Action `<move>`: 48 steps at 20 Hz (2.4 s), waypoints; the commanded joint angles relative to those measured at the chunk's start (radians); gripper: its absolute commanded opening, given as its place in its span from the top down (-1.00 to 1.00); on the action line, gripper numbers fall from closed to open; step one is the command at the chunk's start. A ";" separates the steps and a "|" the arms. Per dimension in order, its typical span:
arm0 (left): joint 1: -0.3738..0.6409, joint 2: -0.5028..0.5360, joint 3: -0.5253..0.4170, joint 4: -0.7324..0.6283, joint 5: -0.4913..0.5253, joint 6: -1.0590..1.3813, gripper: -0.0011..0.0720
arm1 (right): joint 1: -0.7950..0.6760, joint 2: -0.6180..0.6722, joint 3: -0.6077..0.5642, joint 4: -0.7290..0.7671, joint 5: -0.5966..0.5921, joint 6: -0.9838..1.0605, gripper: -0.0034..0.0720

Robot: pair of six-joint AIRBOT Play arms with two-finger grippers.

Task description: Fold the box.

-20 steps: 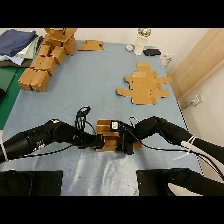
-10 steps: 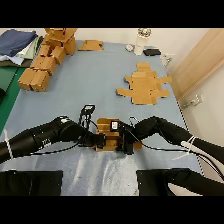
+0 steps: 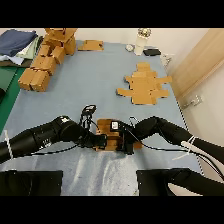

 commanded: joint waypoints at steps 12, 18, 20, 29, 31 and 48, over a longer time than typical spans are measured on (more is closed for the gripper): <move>0.025 0.120 0.003 -0.017 -0.078 0.011 -0.92 | 0.001 0.000 0.000 0.000 0.000 0.000 -0.34; 0.159 0.224 0.003 0.038 -0.296 0.011 -0.92 | 0.001 0.000 0.000 0.000 0.000 0.000 -0.34; 0.208 0.250 0.003 0.040 -0.380 0.011 -0.85 | 0.001 0.000 0.000 0.000 0.000 0.000 -0.34; 0.367 0.287 -0.058 0.208 -0.473 -0.064 0.94 | 0.001 0.000 0.000 0.000 0.000 0.000 -0.34; 0.400 0.285 -0.113 0.119 -0.413 0.014 0.94 | 0.001 0.000 0.000 0.000 0.000 0.000 -0.34; 0.365 0.098 -0.261 -0.295 -0.089 0.317 0.94 | 0.001 0.000 0.000 0.000 0.000 0.000 -0.34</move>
